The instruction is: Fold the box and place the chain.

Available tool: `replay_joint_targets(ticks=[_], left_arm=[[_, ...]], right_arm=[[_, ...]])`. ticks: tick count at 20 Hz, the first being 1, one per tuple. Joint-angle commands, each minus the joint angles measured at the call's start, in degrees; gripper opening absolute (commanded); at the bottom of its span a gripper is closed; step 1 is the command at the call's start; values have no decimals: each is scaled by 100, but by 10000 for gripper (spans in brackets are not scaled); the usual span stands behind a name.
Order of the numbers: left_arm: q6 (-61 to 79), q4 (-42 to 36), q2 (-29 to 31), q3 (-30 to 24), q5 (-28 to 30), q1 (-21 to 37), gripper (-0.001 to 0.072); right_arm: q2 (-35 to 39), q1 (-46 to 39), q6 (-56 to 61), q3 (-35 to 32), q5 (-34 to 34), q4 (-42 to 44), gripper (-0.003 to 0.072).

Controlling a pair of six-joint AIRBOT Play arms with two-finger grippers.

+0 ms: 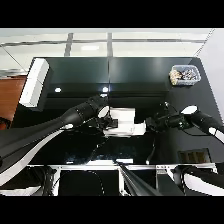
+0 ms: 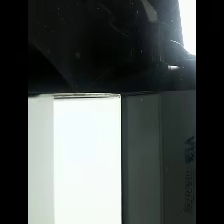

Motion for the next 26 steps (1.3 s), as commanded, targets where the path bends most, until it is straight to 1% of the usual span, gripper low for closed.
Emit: replay_joint_targets(ticks=[1,2,3,9,12,17,18,19,20,23,24,26], left_arm=[[-2,-2,-2,0,4,2,31],[-2,-2,-2,0,4,2,31],[-2,-2,-2,0,-4,2,32],[-4,-7,-2,0,-4,2,31],[-2,-9,-2,0,-7,2,32],[-2,-11,-2,0,-4,0,32],[-2,-11,-2,0,-4,0,31],[-2,-13,-2,0,-4,0,31],[-2,-13,-2,0,-2,2,31],[-4,-13,-2,0,-2,0,32],[-4,-13,-2,0,-4,0,32],[-2,-22,-2,0,-4,0,31]], right_arm=[[-37,72,-133,516,431,-310,173],[-37,72,-103,621,597,-326,361],[-37,74,-103,702,763,-319,394],[-35,79,-103,754,1152,-138,394],[-33,81,-105,754,1163,107,396],[-33,111,-103,754,1121,103,398],[-33,162,-103,754,1054,103,410],[-33,234,-107,754,999,103,598],[-33,308,-109,754,922,103,621],[-33,483,-105,754,739,103,600],[-33,560,-94,754,730,105,479],[-33,734,-140,754,688,90,473]])
